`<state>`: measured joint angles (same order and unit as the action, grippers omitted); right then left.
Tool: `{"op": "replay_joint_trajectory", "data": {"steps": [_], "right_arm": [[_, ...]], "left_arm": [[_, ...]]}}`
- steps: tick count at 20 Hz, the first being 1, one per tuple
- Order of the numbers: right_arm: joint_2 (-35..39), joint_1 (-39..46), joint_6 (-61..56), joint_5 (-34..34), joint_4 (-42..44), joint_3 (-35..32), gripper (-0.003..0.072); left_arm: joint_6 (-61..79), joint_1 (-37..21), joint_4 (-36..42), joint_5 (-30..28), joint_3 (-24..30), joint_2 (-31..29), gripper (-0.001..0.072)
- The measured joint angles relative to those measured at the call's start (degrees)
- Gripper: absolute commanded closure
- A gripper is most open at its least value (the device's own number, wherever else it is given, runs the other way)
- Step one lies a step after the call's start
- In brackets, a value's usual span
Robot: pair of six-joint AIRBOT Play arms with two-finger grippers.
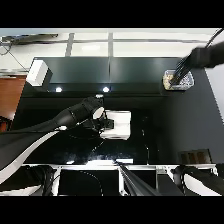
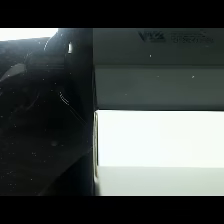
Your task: Fold the box and place the chain.
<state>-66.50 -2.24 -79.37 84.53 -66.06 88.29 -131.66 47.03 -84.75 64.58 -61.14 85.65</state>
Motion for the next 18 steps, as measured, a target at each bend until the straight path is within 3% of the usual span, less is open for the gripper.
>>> {"op": "replay_joint_trajectory", "data": {"steps": [5, 13, 18], "right_arm": [[2.03, -11.52, 1.05, 3.23, 7.41, -8.33, 0.0676], [2.38, -21.51, 0.07, 4.52, 13.31, -12.02, 0.0677], [2.03, -25.88, -0.11, -2.47, 16.17, -18.58, 0.0676]], "left_arm": [[0.0, 0.0, 0.0, 0.0, 0.0, 0.0, 0.0683], [0.0, 0.0, 0.0, 0.0, 0.0, 0.0, 0.0683], [0.0, 0.0, 0.0, 0.0, 0.0, 0.0, 0.0683]]}}
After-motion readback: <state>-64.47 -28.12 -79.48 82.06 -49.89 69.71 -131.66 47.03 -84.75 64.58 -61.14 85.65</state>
